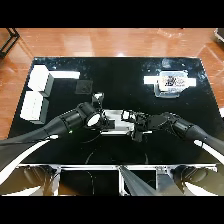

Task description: Fold the box and place the chain.

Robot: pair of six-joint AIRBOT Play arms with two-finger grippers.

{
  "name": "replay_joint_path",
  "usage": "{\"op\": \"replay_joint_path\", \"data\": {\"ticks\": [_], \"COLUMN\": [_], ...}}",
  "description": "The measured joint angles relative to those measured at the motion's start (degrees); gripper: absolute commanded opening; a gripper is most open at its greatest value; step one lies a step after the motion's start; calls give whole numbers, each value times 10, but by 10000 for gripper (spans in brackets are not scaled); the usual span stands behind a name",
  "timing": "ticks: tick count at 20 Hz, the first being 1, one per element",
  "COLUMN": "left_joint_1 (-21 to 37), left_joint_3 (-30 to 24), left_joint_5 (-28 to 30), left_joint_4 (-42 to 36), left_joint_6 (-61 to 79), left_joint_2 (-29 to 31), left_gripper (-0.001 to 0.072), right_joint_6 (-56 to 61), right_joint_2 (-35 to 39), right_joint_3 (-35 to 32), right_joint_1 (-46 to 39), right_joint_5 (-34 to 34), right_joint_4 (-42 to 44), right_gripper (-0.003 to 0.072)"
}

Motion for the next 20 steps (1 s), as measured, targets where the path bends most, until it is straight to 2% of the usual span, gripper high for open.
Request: {"op": "replay_joint_path", "data": {"ticks": [12, 13, 14, 16, 17, 20], "left_joint_1": [7, 7, 8, 9, 9, 9], "left_joint_3": [2, 2, 2, 2, 2, 2], "left_joint_5": [20, 20, 16, 9, 9, 10], "left_joint_4": [30, 30, 33, 36, 33, 30], "left_joint_6": [-42, -43, -43, -32, -27, -17], "left_joint_2": [-14, -15, -15, -15, -16, -16], "left_gripper": [296, 247, 136, 74, 52, 60], "right_joint_6": [-2, -2, -2, -3, -3, -3], "right_joint_2": [0, 0, 0, 0, 0, 0], "right_joint_3": [0, 0, 0, 0, 0, 0], "right_joint_1": [0, 0, 0, 0, 0, 0], "right_joint_5": [3, 3, 3, 3, 3, 3], "right_joint_4": [1, 2, 2, 2, 1, 2], "right_gripper": [131, 130, 131, 130, 130, 130]}}
